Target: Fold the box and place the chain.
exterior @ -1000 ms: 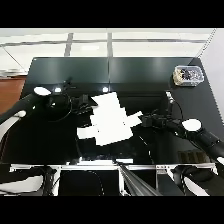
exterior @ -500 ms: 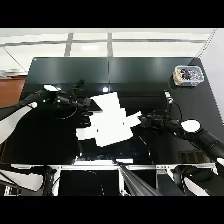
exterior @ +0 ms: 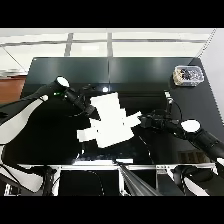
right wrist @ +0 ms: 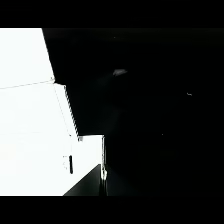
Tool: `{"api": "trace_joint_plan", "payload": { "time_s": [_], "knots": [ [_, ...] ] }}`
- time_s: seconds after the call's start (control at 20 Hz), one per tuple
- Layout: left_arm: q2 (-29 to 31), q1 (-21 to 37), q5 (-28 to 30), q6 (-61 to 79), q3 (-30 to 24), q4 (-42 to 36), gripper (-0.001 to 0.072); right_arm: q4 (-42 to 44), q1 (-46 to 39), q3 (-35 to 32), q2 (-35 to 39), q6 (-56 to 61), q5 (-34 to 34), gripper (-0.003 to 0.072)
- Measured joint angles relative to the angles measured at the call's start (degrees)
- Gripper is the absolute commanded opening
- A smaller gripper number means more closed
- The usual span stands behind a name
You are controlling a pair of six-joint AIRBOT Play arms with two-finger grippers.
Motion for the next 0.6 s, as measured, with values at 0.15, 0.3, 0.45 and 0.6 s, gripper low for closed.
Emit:
{"api": "trace_joint_plan", "payload": {
  "time_s": [0.15, 0.3, 0.45, 0.6],
  "knots": [
    [-0.13, -0.48, -0.02, 0.39, 2.05, 1.92, 0.0028, -0.55, -0.09, 0.35, 0.00, 0.00, -0.11, 0.0687],
    [0.13, 0.31, -1.40, -0.20, 4.31, 3.10, 0.0025, -5.95, -1.73, 3.67, 0.00, -0.02, 2.29, 0.0687],
    [3.45, 0.48, -1.88, -1.49, 4.59, 3.63, 0.0025, -15.41, -4.39, 9.70, 0.02, -0.02, 7.74, 0.0686],
    [11.61, -1.66, 3.91, 3.80, -1.29, 1.86, 0.0028, -21.57, -6.21, 14.73, 0.02, -0.02, 11.19, 0.0686]
  ]
}}
